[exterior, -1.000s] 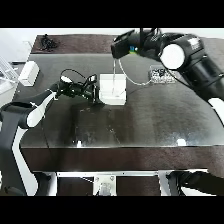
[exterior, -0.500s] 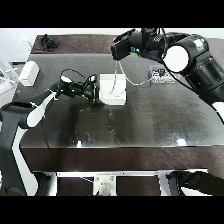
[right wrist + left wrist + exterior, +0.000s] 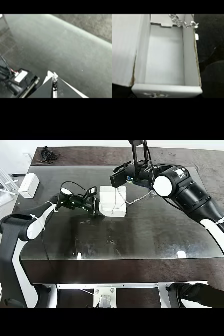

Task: Fold the box and place the chain.

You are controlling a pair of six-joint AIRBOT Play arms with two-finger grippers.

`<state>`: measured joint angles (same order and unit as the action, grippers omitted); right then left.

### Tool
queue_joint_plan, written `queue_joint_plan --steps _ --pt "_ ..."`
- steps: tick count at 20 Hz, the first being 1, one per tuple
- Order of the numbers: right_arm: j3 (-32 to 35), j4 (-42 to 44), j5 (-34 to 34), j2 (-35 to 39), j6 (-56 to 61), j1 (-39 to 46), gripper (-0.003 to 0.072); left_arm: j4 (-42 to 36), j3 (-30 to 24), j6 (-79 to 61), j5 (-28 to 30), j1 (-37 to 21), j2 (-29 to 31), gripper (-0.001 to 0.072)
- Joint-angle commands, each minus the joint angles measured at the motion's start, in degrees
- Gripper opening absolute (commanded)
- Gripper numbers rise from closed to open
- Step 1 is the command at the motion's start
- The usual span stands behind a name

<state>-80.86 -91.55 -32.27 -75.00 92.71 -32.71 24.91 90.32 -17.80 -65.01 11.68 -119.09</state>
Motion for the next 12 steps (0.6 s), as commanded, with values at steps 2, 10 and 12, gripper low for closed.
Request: queue_joint_plan --steps 2,10,12 --pt "0.83 -0.13 3.43 0.04 0.28 0.11 0.0009 0.02 -0.02 0.00 0.02 0.02 -0.04 0.0371" --pt "5.75 4.52 0.52 -3.89 2.05 0.35 0.0009 0.02 -0.02 0.00 0.02 0.02 -0.04 0.0371" --pt "6.38 4.68 0.55 -7.78 2.71 0.35 0.0008 0.02 -0.02 -0.02 0.02 0.02 -0.04 0.0371"
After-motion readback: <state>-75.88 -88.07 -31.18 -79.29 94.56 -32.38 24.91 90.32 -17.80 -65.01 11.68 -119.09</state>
